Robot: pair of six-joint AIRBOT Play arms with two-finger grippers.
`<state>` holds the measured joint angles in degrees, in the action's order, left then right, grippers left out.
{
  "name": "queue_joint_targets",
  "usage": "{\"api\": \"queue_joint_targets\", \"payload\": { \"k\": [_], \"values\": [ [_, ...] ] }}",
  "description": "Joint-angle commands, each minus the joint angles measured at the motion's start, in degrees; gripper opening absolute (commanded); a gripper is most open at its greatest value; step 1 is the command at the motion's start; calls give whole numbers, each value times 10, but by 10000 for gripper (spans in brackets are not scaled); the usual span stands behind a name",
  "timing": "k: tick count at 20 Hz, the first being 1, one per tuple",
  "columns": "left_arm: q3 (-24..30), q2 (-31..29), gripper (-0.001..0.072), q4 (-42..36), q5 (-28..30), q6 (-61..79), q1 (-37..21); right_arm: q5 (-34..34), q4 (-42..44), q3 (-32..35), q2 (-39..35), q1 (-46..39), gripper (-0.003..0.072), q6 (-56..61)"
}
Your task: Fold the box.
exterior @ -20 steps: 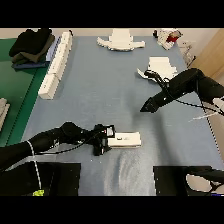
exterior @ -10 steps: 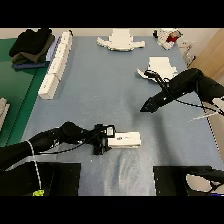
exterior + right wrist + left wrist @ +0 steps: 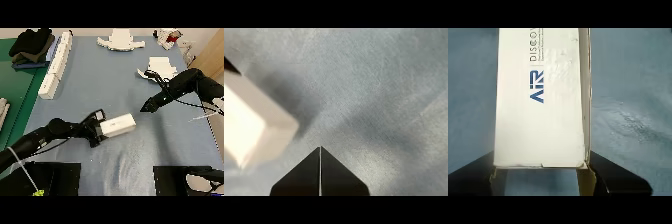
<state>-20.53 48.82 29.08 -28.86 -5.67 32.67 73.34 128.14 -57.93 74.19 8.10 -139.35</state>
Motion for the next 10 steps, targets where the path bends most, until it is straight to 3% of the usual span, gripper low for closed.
{"api": "queue_joint_targets", "payload": {
  "k": [1,3,5,7,10],
  "values": [
    [-1,-75,446,197,-60,-262,-120,0,0,-1,0,0,5,0],
    [-1,-102,446,276,-139,-322,-234,0,0,-1,0,0,5,0],
    [-1,-122,446,289,-202,-324,-360,0,0,-1,0,0,5,0],
    [-1,-141,446,289,-231,-309,-485,0,0,-1,0,0,5,0],
    [-1,-143,446,298,-237,-292,-616,0,0,-1,0,0,5,0]
  ]
}}
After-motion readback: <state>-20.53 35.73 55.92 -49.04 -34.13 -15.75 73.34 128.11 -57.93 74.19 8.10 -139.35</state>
